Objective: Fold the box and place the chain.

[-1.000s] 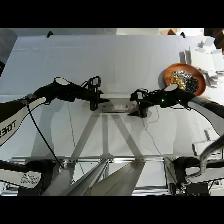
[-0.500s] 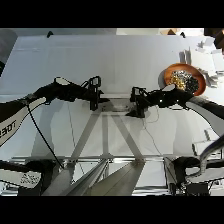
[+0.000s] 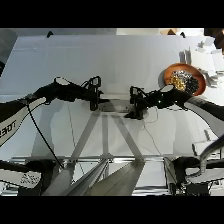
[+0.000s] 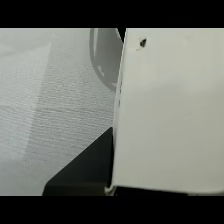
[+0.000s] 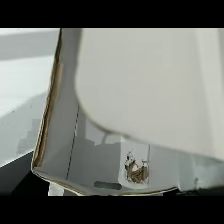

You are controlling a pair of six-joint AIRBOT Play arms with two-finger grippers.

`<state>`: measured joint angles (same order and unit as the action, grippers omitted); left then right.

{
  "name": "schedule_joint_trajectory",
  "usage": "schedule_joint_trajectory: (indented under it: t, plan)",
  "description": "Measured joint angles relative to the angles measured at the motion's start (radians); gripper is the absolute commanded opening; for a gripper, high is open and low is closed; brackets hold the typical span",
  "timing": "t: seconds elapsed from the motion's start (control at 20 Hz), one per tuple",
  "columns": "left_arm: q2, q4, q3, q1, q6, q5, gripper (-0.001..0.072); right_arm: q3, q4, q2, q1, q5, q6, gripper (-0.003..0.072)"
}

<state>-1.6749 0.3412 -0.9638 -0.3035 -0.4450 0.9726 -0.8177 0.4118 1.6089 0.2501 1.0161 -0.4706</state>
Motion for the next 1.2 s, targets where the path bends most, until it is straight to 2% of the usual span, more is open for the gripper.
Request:
schedule_joint_trajectory:
  t: [0.55,0.65,0.75,0.8,0.85,0.9,1.2]
  plan:
    - [0.000,-0.002,0.000,-0.001,0.002,-0.008,0.0014,0.002,0.016,0.000,-0.017,-0.016,0.139,0.0679]
    - [0.000,-0.002,0.000,-0.001,0.001,-0.006,0.0014,0.007,0.020,0.000,-0.012,-0.024,0.149,0.0638]
    - [0.000,-0.001,0.000,-0.001,0.001,-0.005,0.0014,0.012,0.023,0.000,-0.011,-0.033,0.153,0.0637]
    - [0.000,-0.001,0.000,-0.001,0.001,-0.005,0.0014,0.014,0.023,0.000,-0.010,-0.036,0.155,0.0604]
    - [0.000,-0.001,0.000,-0.001,0.001,-0.004,0.0014,0.016,0.023,0.000,-0.010,-0.041,0.156,0.0477]
    - [0.000,0.000,0.000,-0.001,0.000,-0.002,0.0014,0.016,0.023,0.000,-0.010,-0.046,0.159,0.0449]
    - [0.000,-0.001,0.000,-0.001,0.000,-0.003,0.0014,0.019,0.027,0.000,-0.010,-0.048,0.160,0.0460]
